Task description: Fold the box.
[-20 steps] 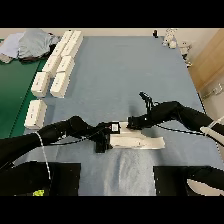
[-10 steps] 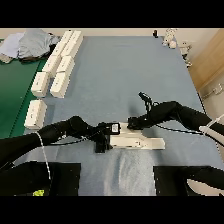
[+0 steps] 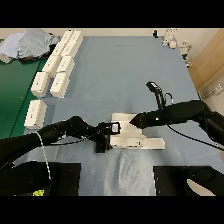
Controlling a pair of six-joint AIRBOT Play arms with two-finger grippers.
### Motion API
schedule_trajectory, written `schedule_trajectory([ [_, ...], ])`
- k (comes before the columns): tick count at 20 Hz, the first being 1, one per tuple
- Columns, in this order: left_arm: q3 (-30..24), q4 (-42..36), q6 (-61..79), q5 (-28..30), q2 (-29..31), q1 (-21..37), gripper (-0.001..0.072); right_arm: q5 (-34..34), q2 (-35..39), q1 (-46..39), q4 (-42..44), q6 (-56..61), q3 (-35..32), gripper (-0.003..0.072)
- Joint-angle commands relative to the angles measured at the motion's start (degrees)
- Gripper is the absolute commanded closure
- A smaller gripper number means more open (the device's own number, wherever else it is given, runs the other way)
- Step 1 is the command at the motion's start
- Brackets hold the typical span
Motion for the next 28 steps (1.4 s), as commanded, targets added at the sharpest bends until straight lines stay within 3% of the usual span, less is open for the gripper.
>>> schedule_trajectory([
  [1, 0.0, 0.0, 0.0, 0.0, 0.0, 0.0, 0.029, -10.3, 9.7, 0.0, -2.6, -6.1, -1.7, 0.0685],
  [3, 0.0, 0.0, 0.0, 0.0, 0.0, 0.0, 0.029, -17.5, 13.5, 0.0, -5.8, -10.9, -4.5, 0.0684],
  [4, 0.0, 0.0, 0.0, 0.0, 0.0, 0.0, 0.029, -19.6, 14.5, 0.0, -8.6, -11.8, -6.0, 0.0581],
  [5, 0.0, 0.0, 0.0, 0.0, 0.0, 0.0, 0.029, -20.7, 15.0, 0.0, -11.7, -13.9, -7.4, 0.0249],
  [6, 0.0, 0.0, 0.0, 0.0, 0.0, 0.0, 0.029, -20.8, 15.2, 0.0, -15.1, -17.2, -8.5, 0.0013],
  [7, 0.0, 0.0, 0.0, 0.0, 0.0, 0.0, 0.029, -20.4, 15.1, 0.0, -18.8, -20.6, -9.4, -0.0014],
  [11, 0.0, 0.0, 0.0, 0.0, 0.0, 0.0, 0.029, -11.6, 14.1, 0.0, -26.7, -30.3, -10.8, -0.0023],
  [18, 0.0, 0.0, 0.0, 0.0, 0.0, 0.0, 0.029, -2.3, 5.9, 3.0, -24.7, -36.9, -11.1, -0.0015],
  [20, 0.0, 0.0, 0.0, 0.0, 0.0, 0.0, 0.029, 0.2, 3.7, 4.0, -24.6, -37.1, -11.1, 0.008],
  [22, 0.0, 0.0, 0.0, 0.0, 0.0, 0.0, 0.029, 0.8, 2.3, 4.6, -24.1, -38.4, -11.1, 0.0276],
  [25, 0.0, 0.0, 0.0, 0.0, 0.0, 0.0, 0.029, 0.8, 1.8, 5.9, -23.8, -38.4, -11.1, 0.0502],
  [26, 0.0, 0.0, 0.0, 0.0, 0.0, 0.0, 0.029, 1.1, 1.8, 6.2, -23.5, -38.4, -11.1, 0.0544],
  [28, 0.0, 0.0, 0.0, 0.0, 0.0, 0.0, 0.029, 2.4, 1.8, 7.4, -23.2, -38.4, -11.1, 0.0546],
])
